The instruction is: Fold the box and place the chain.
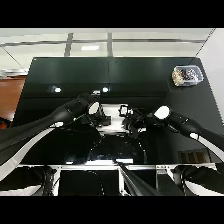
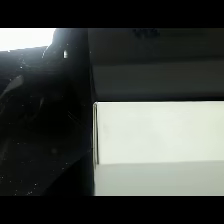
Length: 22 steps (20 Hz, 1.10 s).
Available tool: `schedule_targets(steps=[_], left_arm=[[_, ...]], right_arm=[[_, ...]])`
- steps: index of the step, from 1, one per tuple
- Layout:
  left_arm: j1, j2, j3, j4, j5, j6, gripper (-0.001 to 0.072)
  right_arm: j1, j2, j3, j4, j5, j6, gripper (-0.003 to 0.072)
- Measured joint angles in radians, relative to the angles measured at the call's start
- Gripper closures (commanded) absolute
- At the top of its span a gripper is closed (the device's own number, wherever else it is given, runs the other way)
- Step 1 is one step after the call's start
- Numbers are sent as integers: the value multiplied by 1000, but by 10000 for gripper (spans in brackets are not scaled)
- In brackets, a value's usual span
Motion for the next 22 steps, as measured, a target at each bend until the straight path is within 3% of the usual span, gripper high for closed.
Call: schedule_targets(steps=[3, 7, 12, 16, 19, 22], left_arm=[[0, 0, 0, -2, 4, 1, 684], [0, 0, 0, -2, 0, 3, 684], [0, 0, 0, -1, -8, 3, 683], [0, 0, 0, 1, -8, 3, 683], [0, 0, 0, 1, -8, 3, 683], [0, 0, 0, 1, -8, 2, 683]], right_arm=[[-14, 19, 0, -16, 13, 79, 672], [-115, 118, 10, -136, 105, 396, 672], [-441, 229, 20, -288, 335, 906, 672], [-659, 233, -50, -314, 359, 1174, 671], [-669, 173, -104, -263, 370, 1238, 671], [-574, 84, -127, -164, 351, 1224, 671]])
